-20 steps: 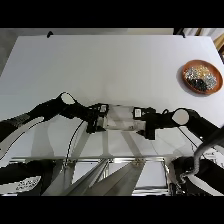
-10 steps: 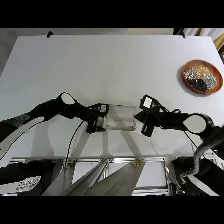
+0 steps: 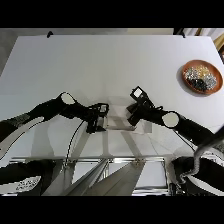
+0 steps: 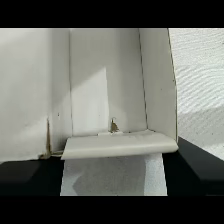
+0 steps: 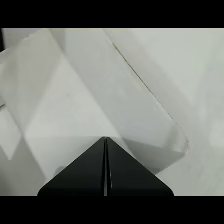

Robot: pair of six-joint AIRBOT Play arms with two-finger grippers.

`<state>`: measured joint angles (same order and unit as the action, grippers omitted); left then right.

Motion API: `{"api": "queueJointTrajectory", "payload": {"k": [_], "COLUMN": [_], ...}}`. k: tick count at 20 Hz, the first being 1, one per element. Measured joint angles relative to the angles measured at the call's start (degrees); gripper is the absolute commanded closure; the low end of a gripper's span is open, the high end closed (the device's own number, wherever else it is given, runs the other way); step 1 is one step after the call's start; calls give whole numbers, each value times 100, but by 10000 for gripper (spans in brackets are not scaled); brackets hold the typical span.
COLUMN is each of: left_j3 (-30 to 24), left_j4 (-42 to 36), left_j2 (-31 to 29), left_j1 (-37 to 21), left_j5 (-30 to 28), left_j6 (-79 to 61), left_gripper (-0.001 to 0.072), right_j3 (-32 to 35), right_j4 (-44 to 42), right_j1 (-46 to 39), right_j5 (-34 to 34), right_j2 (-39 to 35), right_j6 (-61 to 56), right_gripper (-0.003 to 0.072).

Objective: Fold the box and place the chain.

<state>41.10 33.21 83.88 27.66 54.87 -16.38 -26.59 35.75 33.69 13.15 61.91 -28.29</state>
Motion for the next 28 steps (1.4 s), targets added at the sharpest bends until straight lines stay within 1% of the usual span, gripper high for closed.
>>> {"api": "queueJointTrajectory", "payload": {"k": [3, 10, 14, 16, 18, 20, 23, 25, 27, 28], "left_j3": [0, 0, 0, 0, 0, 0, 0, 0, 0, 0], "left_j4": [0, 4, 2, 2, 2, 0, 2, 0, 0, 0], "left_j2": [0, 0, 0, 0, 0, 0, 0, 0, 0, 0], "left_j1": [0, 0, 0, 0, 0, 0, 0, 0, 0, 0], "left_j5": [0, 9, 2, 0, 2, 0, 0, 0, 0, 0], "left_j6": [-4, -13, -13, -13, -13, -13, -13, -11, -11, -11], "left_gripper": [497, 497, 497, 497, 497, 497, 497, 497, 497, 497], "right_j3": [0, -39, -260, -385, -503, -579, -632, -645, -656, -658], "right_j4": [-61, -96, -98, -85, 63, 472, 1565, 2354, 2896, 3042], "right_j1": [22, 20, -214, -439, -717, -997, -1285, -1373, -1416, -1432], "right_j5": [-52, 376, 505, 822, 1401, 2227, 3727, 4651, 5246, 5416], "right_j2": [87, 55, -433, -778, -1110, -1390, -1639, -1714, -1751, -1762], "right_j6": [-44, -310, -686, -1036, -1497, -2048, -2697, -2907, -2931, -2798], "right_gripper": [672, 672, 672, 672, 672, 672, 672, 672, 673, 673]}}
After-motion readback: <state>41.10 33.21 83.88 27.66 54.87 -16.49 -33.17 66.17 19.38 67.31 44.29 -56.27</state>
